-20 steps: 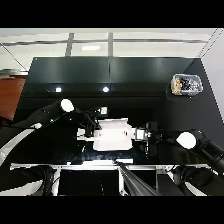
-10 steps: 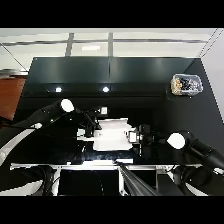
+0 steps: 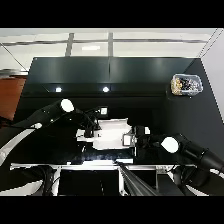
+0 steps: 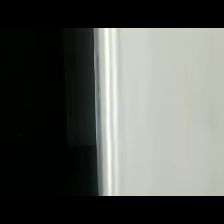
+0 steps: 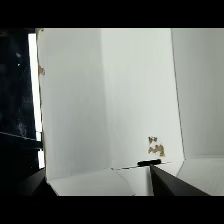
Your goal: Fold the box and place the chain.
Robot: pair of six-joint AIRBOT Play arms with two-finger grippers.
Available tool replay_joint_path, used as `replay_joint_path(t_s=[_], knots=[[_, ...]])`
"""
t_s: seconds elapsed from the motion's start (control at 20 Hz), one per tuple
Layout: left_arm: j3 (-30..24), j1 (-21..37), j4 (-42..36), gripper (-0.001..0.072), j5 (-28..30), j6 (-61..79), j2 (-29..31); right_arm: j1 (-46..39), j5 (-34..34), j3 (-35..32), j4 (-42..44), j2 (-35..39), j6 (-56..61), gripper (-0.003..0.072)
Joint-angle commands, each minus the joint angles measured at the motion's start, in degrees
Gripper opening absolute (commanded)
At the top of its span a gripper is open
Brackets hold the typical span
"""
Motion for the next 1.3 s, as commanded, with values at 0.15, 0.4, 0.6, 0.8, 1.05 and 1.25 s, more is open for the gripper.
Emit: replay_joint_path(t_s=[0.15,0.4,0.6,0.8,1.05,1.25], knots=[[0.1,0.0,-0.1,0.0031,-0.3,0.1,0.0,0.5,-0.5,1.3,1.0,-0.1,8.9,0.0711],[0.1,0.0,-0.1,0.0031,-0.3,0.1,0.0,-0.2,-0.4,4.2,0.9,-0.1,9.8,0.0720],[0.1,0.0,-0.1,0.0031,-0.3,0.1,0.0,-5.1,-0.4,5.2,0.9,0.7,9.8,0.0720],[0.1,0.0,-0.1,0.0031,-0.3,0.1,0.0,-7.4,1.0,5.5,0.8,1.6,7.6,0.0720],[0.1,0.0,-0.1,0.0029,0.0,-0.1,0.0,-7.2,0.7,5.5,0.9,1.5,0.2,0.0720],[0.1,0.0,0.0,0.0029,0.6,-0.1,0.0,-7.7,1.0,5.5,1.0,1.4,-1.2,0.0720]])
